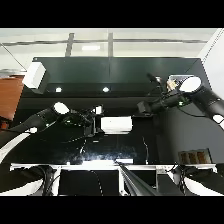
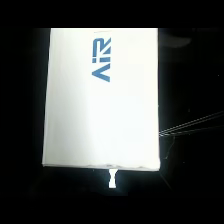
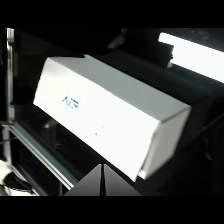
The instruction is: Fold the box and place the chain.
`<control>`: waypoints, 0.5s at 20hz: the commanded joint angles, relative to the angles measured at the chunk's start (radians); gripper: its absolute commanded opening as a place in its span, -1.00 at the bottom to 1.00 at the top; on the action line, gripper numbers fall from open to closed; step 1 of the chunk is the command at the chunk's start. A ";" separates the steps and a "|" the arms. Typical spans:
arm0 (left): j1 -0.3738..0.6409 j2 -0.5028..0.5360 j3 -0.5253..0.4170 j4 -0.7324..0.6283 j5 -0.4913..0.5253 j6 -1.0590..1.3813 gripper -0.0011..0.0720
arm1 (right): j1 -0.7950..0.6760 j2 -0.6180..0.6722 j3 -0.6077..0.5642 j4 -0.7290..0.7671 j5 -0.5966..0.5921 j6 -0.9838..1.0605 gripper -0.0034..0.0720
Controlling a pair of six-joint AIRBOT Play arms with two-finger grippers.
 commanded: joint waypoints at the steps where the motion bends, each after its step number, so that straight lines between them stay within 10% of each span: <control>1: 0.000 0.000 0.001 0.000 0.003 -0.002 0.38 | 0.079 -0.057 -0.031 0.090 -0.081 0.034 -0.85; 10: 0.000 0.000 0.001 0.000 0.003 -0.002 0.38 | 0.144 -0.172 -0.031 0.101 -0.126 0.034 -0.85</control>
